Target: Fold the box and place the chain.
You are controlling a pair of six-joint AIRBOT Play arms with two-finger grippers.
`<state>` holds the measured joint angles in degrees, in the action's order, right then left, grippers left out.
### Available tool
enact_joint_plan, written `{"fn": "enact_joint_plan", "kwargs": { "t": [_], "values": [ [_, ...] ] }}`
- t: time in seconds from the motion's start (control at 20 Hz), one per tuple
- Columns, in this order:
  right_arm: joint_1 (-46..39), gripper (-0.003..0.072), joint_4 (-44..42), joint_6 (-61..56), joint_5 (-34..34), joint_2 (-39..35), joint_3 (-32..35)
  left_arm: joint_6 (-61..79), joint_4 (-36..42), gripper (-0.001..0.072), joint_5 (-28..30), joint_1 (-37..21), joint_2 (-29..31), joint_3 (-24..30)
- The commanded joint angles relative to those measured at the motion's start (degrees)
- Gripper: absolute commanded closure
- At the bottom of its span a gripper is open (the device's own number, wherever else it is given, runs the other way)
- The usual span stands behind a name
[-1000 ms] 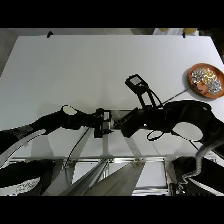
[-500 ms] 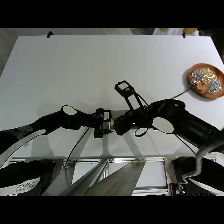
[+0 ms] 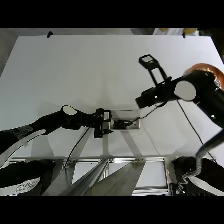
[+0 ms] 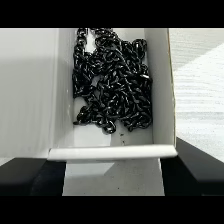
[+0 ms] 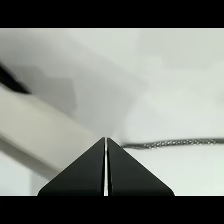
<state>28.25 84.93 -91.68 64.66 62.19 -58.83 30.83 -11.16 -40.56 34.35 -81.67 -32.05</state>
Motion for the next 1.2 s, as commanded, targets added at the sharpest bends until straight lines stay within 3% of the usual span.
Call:
{"fn": "enact_joint_plan", "kwargs": {
  "t": [0.0,0.1,0.2,0.3,0.4,0.45,0.5,0.55,1.05,1.15],
  "values": [
    [-9.14,0.0674,2.47,1.03,1.40,3.19,1.46,0.02,0.00,0.0576,0.00,-0.04,0.04,-0.02],
    [-12.17,0.0666,3.91,-1.11,1.88,6.38,3.21,0.02,0.00,0.0576,0.00,-0.04,0.02,-0.02],
    [-13.35,0.0515,4.85,2.36,3.43,9.86,4.37,0.02,0.00,0.0576,0.00,-0.04,0.02,-0.02],
    [-13.38,0.0513,4.85,8.48,2.99,12.68,4.92,0.02,0.00,0.0576,0.00,-0.04,0.04,-0.02],
    [-13.38,0.0509,4.83,4.68,-0.66,14.16,4.92,0.02,0.00,0.0576,0.02,-0.02,0.02,-0.02],
    [-13.38,0.0468,4.83,1.05,-2.47,14.62,4.92,0.02,0.00,0.0576,0.02,-0.04,0.02,-0.02],
    [-13.38,0.0346,4.87,-1.81,-3.72,15.15,4.92,0.02,0.00,0.0576,0.00,-0.04,0.02,-0.02],
    [-13.38,0.0317,4.85,-3.15,-4.28,15.72,4.92,0.02,0.00,0.0576,0.00,-0.04,0.02,-0.02],
    [-13.38,0.0356,6.56,-8.63,-2.71,20.83,4.92,0.02,0.00,0.0576,0.00,-0.04,0.02,-0.02],
    [-13.38,0.0421,6.58,-8.63,-2.27,21.22,4.94,0.02,0.00,0.0576,0.02,-0.04,0.02,-0.02]
  ]
}}
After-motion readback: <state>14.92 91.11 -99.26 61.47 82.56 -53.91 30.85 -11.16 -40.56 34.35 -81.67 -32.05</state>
